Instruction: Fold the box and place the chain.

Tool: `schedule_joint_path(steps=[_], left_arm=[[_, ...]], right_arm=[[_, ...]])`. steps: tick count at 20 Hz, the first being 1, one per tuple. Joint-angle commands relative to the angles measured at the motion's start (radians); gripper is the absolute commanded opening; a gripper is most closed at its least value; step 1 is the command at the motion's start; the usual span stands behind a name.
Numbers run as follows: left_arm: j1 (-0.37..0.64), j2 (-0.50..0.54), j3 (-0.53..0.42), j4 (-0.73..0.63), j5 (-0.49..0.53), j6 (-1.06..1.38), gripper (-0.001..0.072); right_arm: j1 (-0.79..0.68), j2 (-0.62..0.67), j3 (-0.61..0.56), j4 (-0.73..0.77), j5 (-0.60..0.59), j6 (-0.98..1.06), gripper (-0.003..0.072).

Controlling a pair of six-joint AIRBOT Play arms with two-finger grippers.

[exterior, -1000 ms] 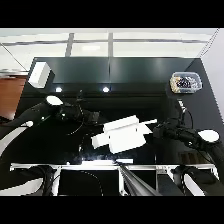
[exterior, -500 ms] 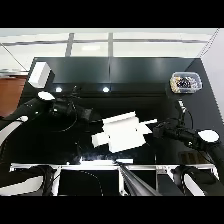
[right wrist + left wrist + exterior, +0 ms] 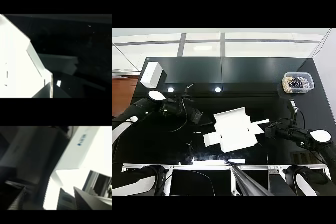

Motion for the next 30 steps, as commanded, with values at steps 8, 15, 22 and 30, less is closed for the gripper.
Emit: schedule_joint_path(steps=[8,15,22,30], left_arm=[[-0.214,-0.090,0.095,0.045,0.163,0.062,0.0686],[-0.215,-0.136,0.097,-0.008,0.148,0.062,0.0591],[-0.214,-0.136,0.097,0.000,0.102,0.111,0.0194],[-0.207,-0.137,0.097,0.002,0.108,0.135,0.0029]], right_arm=[[0.001,0.001,0.000,-0.001,-0.001,0.000,0.0013],[0.001,0.001,0.000,-0.002,-0.003,0.000,0.0012],[0.001,0.001,0.000,-0.002,-0.003,0.000,0.0012],[0.001,0.001,0.000,-0.009,-0.003,0.000,0.0013]])
